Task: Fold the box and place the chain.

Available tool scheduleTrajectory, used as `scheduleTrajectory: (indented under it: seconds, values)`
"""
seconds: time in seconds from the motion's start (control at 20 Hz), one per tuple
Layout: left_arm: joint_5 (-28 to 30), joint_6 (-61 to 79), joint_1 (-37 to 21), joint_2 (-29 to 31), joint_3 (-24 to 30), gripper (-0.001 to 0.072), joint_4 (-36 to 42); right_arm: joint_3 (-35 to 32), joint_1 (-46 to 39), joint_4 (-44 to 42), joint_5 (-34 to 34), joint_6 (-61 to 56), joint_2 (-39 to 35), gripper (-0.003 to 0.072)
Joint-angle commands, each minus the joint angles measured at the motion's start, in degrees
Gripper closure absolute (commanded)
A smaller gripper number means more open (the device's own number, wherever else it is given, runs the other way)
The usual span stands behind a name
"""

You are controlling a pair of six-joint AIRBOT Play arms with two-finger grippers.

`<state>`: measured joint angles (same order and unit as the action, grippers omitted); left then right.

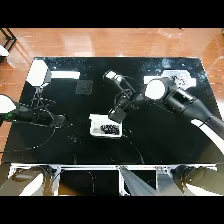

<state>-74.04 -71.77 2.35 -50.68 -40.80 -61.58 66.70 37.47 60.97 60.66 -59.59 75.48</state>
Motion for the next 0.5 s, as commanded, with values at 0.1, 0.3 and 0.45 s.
scheduleTrajectory:
  seconds: [0.1, 0.3, 0.45]
  values:
    - [0.5, 0.7, -0.3, -0.8, 0.1, 0.0074, 0.6, 0.1, 1.6, 0.9, 1.2, 3.3, 1.6, -0.0016]
    - [0.5, 0.7, -0.3, -0.8, 0.1, 0.0074, 0.6, 0.1, 1.8, 1.0, 4.2, 4.8, 1.6, -0.0016]
    - [0.6, 0.7, -0.3, -0.8, 0.1, 0.0075, 0.8, 0.1, 2.2, 2.9, 4.6, 4.8, 1.6, -0.0015]
